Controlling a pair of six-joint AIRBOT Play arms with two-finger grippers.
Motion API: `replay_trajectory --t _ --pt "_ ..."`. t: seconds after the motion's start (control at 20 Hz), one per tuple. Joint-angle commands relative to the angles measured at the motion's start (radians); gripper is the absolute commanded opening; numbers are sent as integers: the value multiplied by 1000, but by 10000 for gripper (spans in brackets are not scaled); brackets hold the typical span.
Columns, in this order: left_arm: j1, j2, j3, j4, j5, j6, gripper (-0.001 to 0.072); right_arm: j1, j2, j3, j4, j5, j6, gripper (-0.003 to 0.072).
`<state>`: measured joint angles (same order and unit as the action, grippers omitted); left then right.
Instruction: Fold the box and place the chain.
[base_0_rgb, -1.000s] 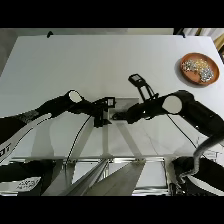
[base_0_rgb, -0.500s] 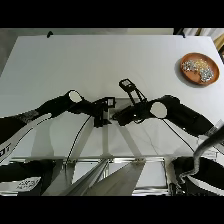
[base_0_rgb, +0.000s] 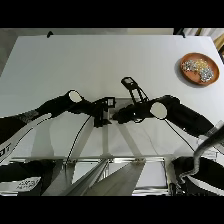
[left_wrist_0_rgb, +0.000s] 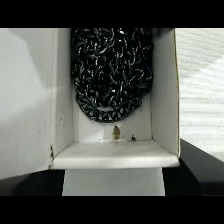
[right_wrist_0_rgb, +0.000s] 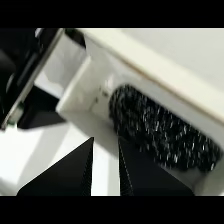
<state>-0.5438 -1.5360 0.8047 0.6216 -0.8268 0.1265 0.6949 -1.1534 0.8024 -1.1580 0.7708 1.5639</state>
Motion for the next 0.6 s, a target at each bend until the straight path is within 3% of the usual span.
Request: replay_trajectory --t 0.0,0.05,0.1,0.25,0.55 --pt "0 1 0 0 0 0 11 -3 40 2 -41 161 11 124" --pt "0 1 0 0 0 0 11 -11 70 2 -54 208 11 35" --pt "0 1 0 0 0 0 11 -22 100 2 -66 247 11 18" --pt "0 1 0 0 0 0 11 -62 215 2 -121 346 55 18" --pt "0 1 0 0 0 0 11 -164 411 2 -409 539 161 16"
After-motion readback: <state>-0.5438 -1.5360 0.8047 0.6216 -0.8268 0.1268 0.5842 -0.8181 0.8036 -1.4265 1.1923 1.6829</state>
